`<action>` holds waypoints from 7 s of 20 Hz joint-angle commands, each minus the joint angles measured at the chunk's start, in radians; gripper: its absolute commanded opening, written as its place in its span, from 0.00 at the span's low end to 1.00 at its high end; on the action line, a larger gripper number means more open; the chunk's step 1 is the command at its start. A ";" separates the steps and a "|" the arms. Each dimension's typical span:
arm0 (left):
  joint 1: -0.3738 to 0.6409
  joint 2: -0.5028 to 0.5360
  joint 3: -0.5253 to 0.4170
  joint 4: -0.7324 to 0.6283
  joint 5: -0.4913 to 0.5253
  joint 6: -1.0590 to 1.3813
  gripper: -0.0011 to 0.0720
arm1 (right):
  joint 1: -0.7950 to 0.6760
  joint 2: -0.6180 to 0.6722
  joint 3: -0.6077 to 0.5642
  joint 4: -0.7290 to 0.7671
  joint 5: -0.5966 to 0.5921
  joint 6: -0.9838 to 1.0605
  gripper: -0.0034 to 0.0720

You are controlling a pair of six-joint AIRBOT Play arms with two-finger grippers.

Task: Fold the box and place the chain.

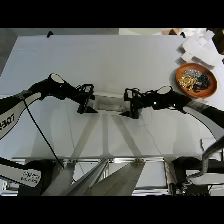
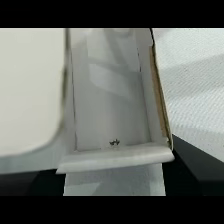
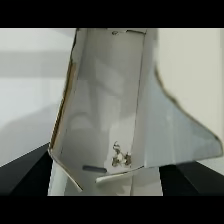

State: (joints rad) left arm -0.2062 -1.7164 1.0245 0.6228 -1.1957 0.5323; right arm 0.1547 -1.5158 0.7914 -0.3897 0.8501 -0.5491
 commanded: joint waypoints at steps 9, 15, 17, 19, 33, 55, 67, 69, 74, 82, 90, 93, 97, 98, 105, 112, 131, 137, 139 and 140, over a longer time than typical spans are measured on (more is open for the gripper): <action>0.000 -0.001 0.000 -0.001 0.002 -0.001 0.30 | 0.000 0.202 0.000 -0.413 -0.002 0.343 0.98; 0.000 -0.001 0.000 -0.001 0.002 -0.001 0.30 | 0.000 0.364 0.000 -0.483 0.115 0.555 0.08; 0.000 -0.001 0.000 -0.001 0.002 -0.001 0.30 | 0.000 0.397 0.000 -0.442 0.188 0.552 0.06; 0.000 -0.001 0.000 -0.001 0.002 -0.001 0.30 | 0.000 0.407 0.000 -0.376 0.232 0.552 0.06; 0.000 -0.001 0.000 -0.001 0.002 -0.001 0.30 | 0.005 0.220 0.000 0.083 0.135 0.546 0.05; 0.000 -0.001 0.000 -0.001 0.002 -0.001 0.30 | -0.101 0.252 -0.003 0.122 0.175 0.350 0.06; 0.000 -0.001 0.000 -0.001 0.002 -0.001 0.30 | -0.137 0.275 -0.140 -0.086 0.073 0.071 0.36; 0.000 -0.001 0.000 -0.001 0.002 -0.001 0.30 | -0.137 0.239 -0.140 -0.100 0.069 0.065 0.36; 0.000 -0.001 0.000 -0.001 0.002 -0.001 0.30 | -0.116 0.158 -0.140 -0.189 -0.029 0.065 0.36; 0.000 -0.001 0.000 -0.001 0.002 -0.001 0.30 | -0.001 0.143 -0.133 -0.150 -0.143 0.070 0.36; 0.000 -0.001 0.000 -0.001 0.002 -0.001 0.30 | 0.021 0.146 -0.130 -0.071 -0.189 0.179 0.36; 0.000 -0.001 0.000 -0.001 0.002 -0.001 0.30 | 0.021 0.146 -0.130 -0.027 -0.177 0.186 0.33; 0.000 -0.001 0.000 -0.001 0.002 -0.001 0.30 | 0.021 0.146 -0.130 -0.016 -0.129 0.186 0.34; 0.000 -0.001 0.000 -0.001 0.002 -0.001 0.30 | 0.021 0.146 -0.130 -0.016 -0.121 0.186 0.34; 0.000 -0.001 0.000 -0.001 0.002 -0.001 0.30 | 0.021 0.146 -0.130 -0.013 -0.107 0.182 0.25; 0.000 -0.001 0.000 -0.001 0.002 -0.001 0.30 | 0.060 0.146 -0.130 0.091 -0.212 0.171 0.17; 0.000 -0.001 0.000 -0.001 0.002 -0.001 0.30 | 0.100 0.443 -0.131 -0.133 -0.237 0.319 0.17; 0.000 -0.001 0.000 -0.001 0.002 -0.001 0.30 | -0.101 0.681 -0.131 -0.495 -0.200 1.111 0.06; 0.000 -0.001 0.000 -0.001 0.002 -0.001 0.30 | -0.211 0.677 -0.131 -0.594 -0.112 1.306 0.06; 0.000 -0.001 0.000 -0.001 0.002 -0.001 0.30 | -0.261 0.662 -0.131 -0.630 -0.055 1.376 0.06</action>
State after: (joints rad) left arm -0.2062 -1.7164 1.0245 0.6212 -1.1934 0.5308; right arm 0.0185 -0.8749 0.6605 -0.8455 0.6842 0.4789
